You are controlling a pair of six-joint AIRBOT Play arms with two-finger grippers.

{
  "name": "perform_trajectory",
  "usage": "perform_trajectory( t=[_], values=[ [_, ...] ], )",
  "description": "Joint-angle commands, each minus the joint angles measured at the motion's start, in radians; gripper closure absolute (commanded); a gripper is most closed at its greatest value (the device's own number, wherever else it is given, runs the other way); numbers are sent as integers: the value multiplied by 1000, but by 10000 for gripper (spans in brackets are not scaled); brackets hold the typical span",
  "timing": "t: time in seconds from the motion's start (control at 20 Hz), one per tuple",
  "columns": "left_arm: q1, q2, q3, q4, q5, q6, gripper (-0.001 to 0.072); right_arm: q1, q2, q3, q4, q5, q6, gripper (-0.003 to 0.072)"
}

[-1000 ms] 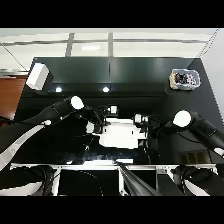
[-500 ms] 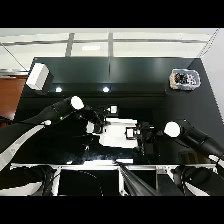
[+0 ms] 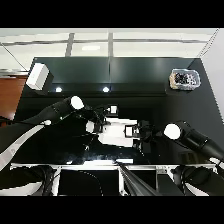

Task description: Fold the box and place the chain.

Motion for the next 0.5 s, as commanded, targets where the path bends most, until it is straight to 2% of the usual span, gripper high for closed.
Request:
perform_trajectory(
  t=[0.0, 0.1, 0.15, 0.3, 0.45],
  values=[
    [-1, -1, 0, 0, -5, 0, 679, 1, 27, 0, -88, 43, 20, 52],
    [-1, -1, 0, 0, -9, 0, 679, 2, 27, -2, -99, 107, 21, 52],
    [-1, -1, 0, 0, -12, 0, 679, 3, 26, -7, -74, 100, 19, 52],
    [-1, -1, 0, 0, -13, 0, 679, 46, 26, -38, -35, 19, 16, 52],
    [-1, -1, 0, 0, -21, 0, 679, 119, 23, -59, 14, -111, 17, 52]
  ],
)
